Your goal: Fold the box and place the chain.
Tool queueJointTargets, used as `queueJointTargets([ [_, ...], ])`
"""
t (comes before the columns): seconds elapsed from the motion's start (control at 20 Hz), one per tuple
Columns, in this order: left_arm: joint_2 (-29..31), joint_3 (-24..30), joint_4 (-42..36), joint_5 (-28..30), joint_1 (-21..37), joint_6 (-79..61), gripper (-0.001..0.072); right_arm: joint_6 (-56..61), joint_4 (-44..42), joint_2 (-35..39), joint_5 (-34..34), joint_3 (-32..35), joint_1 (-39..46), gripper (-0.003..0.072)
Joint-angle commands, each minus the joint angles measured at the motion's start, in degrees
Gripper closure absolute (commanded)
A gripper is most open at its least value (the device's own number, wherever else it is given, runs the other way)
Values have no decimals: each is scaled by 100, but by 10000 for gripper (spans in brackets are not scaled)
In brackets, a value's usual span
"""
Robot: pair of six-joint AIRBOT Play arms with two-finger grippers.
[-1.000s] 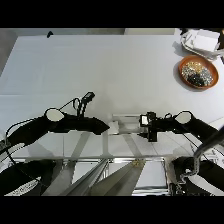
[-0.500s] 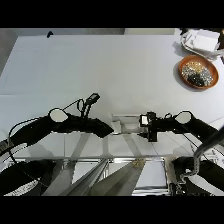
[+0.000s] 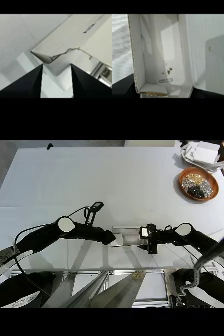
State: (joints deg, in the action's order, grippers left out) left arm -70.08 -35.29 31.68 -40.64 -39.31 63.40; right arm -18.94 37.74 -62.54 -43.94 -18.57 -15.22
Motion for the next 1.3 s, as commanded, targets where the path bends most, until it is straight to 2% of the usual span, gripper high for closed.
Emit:
queueJointTargets([
  [0.0, -114, -205, 234, 11, -181, 461, 317, 0, -2, 4, -2, 0, -2, 274],
  [0.2, -164, -352, 586, -13, -254, 820, 317, 0, -2, 4, -2, 0, -2, 274],
  [0.55, -203, -868, 2120, -363, -446, 2509, 318, 0, -2, 4, -2, 0, -2, 274],
  [0.7, -533, -1283, 2616, -708, -638, 3016, 318, 0, -2, 4, -2, 0, -2, 274],
  [0.95, -1134, -1941, 2946, -1198, -920, 3512, 319, 0, -2, 4, -2, 0, -2, 274],
  [1.25, -1158, -2068, 3716, -1379, -1093, 4736, 326, 0, -2, 4, -2, 0, -2, 274],
])
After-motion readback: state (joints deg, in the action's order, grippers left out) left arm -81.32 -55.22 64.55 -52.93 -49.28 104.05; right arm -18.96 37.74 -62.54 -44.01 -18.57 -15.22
